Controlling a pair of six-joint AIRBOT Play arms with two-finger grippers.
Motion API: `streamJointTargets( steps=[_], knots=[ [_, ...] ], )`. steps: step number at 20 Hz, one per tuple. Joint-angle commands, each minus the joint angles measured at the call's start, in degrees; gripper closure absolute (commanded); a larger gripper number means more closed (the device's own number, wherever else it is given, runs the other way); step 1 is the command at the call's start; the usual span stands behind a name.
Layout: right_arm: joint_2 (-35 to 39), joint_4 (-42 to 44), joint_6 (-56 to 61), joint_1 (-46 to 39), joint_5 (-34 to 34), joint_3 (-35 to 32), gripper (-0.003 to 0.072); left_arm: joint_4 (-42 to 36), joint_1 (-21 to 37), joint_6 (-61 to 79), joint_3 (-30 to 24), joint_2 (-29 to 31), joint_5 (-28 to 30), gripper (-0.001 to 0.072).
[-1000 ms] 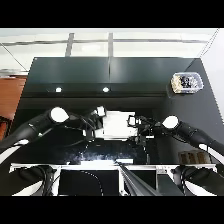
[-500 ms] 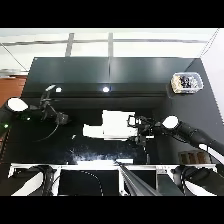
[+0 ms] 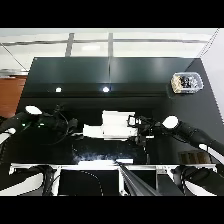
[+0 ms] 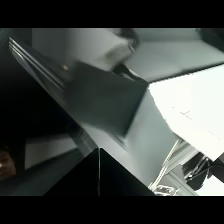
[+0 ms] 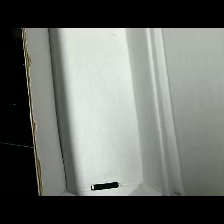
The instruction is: Fold the box and place the chain.
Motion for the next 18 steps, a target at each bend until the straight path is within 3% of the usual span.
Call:
streamJointTargets(
  steps=[1, 4, 13, 14, 15, 17, 18],
  knots=[
    [0.0, 0.0, 0.0, 0.0, 0.0, 0.0, 0.0213, -4.9, -7.2, 0.7, 0.5, -3.0, 5.0, 0.0680],
    [0.0, 0.0, 0.0, 0.0, 0.0, 0.0, 0.0213, -5.3, -9.4, 0.9, 2.0, -3.1, 6.8, 0.0680],
    [0.0, 0.0, 0.0, 0.0, 0.0, 0.0, 0.0213, -13.9, -9.3, 17.5, 4.2, -3.0, -2.6, 0.0679],
    [0.0, 0.0, 0.0, 0.0, 0.0, 0.0, 0.0213, -13.9, -9.3, 17.7, 5.0, -3.0, -3.5, 0.0624],
    [0.0, 0.0, 0.0, 0.0, 0.0, 0.0, 0.0213, -13.7, -9.3, 18.4, 6.0, -3.0, -4.7, 0.0405],
    [0.0, 0.0, 0.0, 0.0, 0.0, 0.0, 0.0213, -12.2, -9.3, 18.3, 8.2, -2.7, -6.0, 0.0151],
    [0.0, 0.0, 0.0, 0.0, 0.0, 0.0, 0.0213, -11.5, -9.3, 18.1, 9.0, -2.4, -6.0, 0.0059]
  ],
)
